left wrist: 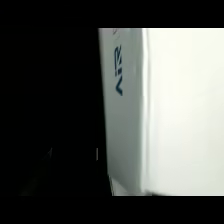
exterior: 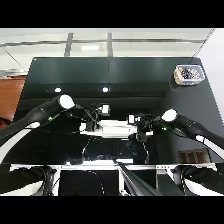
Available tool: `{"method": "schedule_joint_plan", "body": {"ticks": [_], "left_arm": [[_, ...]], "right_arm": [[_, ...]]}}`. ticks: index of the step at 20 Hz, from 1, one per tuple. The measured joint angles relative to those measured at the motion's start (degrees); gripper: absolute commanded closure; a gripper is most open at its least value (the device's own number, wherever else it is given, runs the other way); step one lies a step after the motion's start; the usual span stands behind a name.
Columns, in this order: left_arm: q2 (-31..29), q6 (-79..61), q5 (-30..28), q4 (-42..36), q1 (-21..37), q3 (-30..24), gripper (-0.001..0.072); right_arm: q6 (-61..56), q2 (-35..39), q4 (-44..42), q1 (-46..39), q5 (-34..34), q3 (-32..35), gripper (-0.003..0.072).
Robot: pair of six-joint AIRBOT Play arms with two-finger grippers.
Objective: Fold the box and place the chain.
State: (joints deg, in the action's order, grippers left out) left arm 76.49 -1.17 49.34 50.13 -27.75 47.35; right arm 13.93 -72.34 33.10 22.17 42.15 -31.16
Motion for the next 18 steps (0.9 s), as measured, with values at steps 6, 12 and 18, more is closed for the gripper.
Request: {"method": "schedule_joint_plan", "body": {"ticks": [6, 12, 18], "left_arm": [[-11.1, 21.0, 9.4, 14.9, 2.3, 0.1, 0.0556], [-14.7, 33.0, 16.3, -2.6, 2.8, -1.9, 0.0684], [-11.0, 30.5, 3.8, -20.5, 2.9, -4.9, 0.0683]], "right_arm": [[0.0, 0.0, 0.0, 0.0, -0.1, 0.0, 0.0203], [0.0, 0.0, 0.0, 0.0, -0.1, 0.0, 0.0203], [0.0, 0.0, 0.0, 0.0, -0.2, 0.0, 0.0203]]}}
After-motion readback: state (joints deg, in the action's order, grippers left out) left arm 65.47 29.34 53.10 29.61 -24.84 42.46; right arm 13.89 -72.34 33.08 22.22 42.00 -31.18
